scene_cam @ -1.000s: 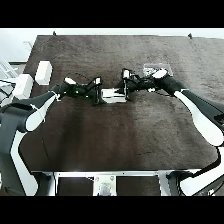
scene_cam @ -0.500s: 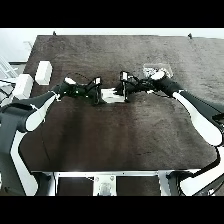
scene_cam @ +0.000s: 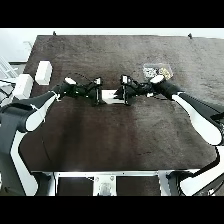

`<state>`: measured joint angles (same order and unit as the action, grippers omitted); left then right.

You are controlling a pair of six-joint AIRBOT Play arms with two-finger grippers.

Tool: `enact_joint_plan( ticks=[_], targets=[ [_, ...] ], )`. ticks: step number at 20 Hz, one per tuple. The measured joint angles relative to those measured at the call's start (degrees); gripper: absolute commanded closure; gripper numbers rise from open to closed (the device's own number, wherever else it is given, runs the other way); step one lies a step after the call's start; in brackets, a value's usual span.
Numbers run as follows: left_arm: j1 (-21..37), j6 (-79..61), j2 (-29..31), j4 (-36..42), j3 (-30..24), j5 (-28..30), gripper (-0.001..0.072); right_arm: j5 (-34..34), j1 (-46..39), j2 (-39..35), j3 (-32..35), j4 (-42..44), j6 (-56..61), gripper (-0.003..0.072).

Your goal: Fold the box and place the chain.

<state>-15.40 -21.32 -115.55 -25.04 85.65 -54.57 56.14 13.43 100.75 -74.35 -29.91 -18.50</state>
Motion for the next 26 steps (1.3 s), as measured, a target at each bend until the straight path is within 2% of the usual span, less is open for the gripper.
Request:
enact_joint_plan(
  ticks=[10, 19, 21, 24, 26],
  targets=[
    [-0.02, 0.17, 0.0, 0.07, 0.0, 0.35, 0.0181, 1.68, -0.37, 1.42, 0.31, 0.55, 0.31, 0.0534],
    [0.02, 0.46, 0.0, 0.17, -0.02, 0.37, 0.0181, 11.61, -5.25, 1.03, -0.44, 7.65, 1.62, 0.054],
    [0.02, 0.42, 0.0, 0.2, -0.02, 0.39, 0.0181, 13.86, -6.69, -0.15, -0.79, 10.08, 1.77, 0.064],
    [0.04, 0.35, 0.0, 0.2, -0.02, 0.44, 0.0181, 17.31, -8.2, -2.99, -0.96, 12.02, 3.23, 0.0641],
    [0.02, 0.31, 0.0, 0.2, -0.02, 0.46, 0.0181, 18.75, -9.35, -5.79, -0.59, 12.37, 5.64, 0.0673]
  ],
)
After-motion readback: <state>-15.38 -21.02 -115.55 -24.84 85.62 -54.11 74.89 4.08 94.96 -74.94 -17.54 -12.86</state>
